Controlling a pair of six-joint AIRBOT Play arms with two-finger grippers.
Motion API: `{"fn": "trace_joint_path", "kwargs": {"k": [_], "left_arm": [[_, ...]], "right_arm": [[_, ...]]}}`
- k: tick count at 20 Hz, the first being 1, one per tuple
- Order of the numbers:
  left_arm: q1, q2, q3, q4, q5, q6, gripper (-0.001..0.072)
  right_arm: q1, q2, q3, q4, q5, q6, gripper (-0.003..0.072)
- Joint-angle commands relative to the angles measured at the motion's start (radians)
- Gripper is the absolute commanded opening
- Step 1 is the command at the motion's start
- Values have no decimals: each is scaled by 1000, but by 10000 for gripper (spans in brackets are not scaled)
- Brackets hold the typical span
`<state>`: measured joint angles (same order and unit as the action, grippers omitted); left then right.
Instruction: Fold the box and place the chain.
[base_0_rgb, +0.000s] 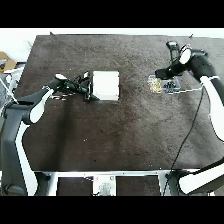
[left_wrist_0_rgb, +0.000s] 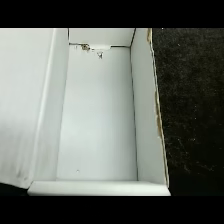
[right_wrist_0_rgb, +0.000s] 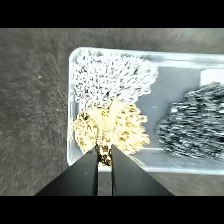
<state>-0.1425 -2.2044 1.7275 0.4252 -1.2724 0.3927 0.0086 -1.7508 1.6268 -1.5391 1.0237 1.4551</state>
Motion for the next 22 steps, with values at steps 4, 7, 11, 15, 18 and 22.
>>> {"fn": "trace_joint_path", "kwargs": {"k": [4, 7, 11, 15, 18, 22], "left_arm": [[1, 1, 1, 0, 0, 0, 275], [1, 1, 1, 0, 0, 0, 274], [1, 1, 1, 0, 0, 0, 275], [1, 1, 1, 0, 0, 0, 275], [1, 1, 1, 0, 0, 0, 275], [1, 1, 1, 0, 0, 0, 275]], "right_arm": [[1, -88, -23, 36, -29, 31, 198], [0, -88, -23, 32, -26, 31, 197], [0, -88, -23, 21, -28, 31, 196], [0, -88, -23, 21, -39, 31, 5], [0, -87, -23, 22, -40, 31, 4], [0, -8, -23, 21, -9, 31, 4]]}}
